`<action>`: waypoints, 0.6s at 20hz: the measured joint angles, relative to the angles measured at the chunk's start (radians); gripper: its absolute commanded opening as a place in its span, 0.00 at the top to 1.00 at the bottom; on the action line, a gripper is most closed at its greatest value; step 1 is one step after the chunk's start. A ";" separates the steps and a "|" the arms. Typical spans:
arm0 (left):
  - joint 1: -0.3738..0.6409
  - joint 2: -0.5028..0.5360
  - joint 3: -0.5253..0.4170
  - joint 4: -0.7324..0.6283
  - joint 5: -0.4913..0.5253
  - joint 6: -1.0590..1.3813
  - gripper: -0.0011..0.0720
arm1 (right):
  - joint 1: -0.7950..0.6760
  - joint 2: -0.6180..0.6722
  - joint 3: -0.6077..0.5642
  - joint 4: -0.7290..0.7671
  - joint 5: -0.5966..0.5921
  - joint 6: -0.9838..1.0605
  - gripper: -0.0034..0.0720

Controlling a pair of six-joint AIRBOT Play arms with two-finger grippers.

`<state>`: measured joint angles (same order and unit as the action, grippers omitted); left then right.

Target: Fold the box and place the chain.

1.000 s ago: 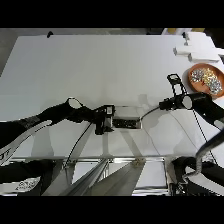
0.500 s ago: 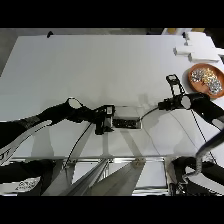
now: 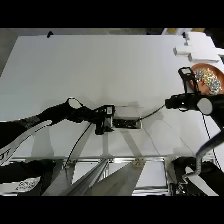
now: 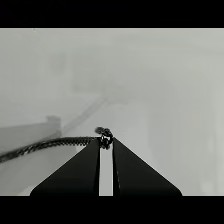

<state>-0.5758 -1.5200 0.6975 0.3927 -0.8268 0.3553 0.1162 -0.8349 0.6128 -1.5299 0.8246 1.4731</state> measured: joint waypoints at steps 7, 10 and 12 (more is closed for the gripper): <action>0.000 0.000 0.000 0.000 0.000 0.000 0.94 | 0.058 0.245 0.000 0.424 0.217 -0.322 0.92; 0.000 0.000 0.000 0.000 0.000 0.000 0.94 | 0.079 0.277 0.000 0.631 0.257 -0.441 0.92; 0.000 0.000 0.000 0.000 0.000 0.000 0.94 | 0.090 0.286 0.000 0.743 0.268 -0.504 0.92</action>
